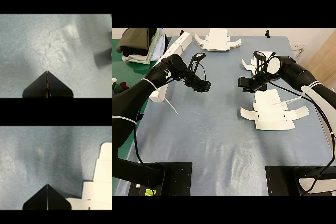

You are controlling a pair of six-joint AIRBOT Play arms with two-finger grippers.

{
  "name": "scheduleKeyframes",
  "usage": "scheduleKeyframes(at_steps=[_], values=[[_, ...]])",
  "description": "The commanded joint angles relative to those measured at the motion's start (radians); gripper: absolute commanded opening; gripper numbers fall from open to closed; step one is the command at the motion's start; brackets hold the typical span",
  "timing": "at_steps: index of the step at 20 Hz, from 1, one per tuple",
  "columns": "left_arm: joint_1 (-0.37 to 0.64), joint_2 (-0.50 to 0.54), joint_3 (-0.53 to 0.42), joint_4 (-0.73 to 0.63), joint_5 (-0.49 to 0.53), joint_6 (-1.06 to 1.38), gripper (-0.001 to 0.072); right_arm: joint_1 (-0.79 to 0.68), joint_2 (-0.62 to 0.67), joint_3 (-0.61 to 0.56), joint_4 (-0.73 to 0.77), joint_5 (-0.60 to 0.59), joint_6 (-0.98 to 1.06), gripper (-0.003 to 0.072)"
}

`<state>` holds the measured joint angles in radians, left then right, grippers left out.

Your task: Fold the box.

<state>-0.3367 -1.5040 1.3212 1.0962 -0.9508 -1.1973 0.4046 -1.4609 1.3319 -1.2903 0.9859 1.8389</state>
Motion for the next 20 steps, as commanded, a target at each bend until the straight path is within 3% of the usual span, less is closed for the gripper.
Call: scheduleKeyframes(at_steps=[1, 17, 20], values=[[0.001, -0.004, 0.000, 0.000, 0.002, 0.000, 0.0015, 0.000, -0.003, 0.001, 0.000, 0.002, 0.000, 0.0005], [0.000, -0.007, 0.000, 0.000, 0.012, 0.000, 0.0014, 0.000, -0.007, 0.001, 0.008, -0.012, 0.002, 0.0005], [0.000, -0.007, 0.000, 0.000, 0.027, 0.000, 0.0014, -0.016, -0.002, 0.035, -0.124, 0.060, 0.001, 0.0036]])
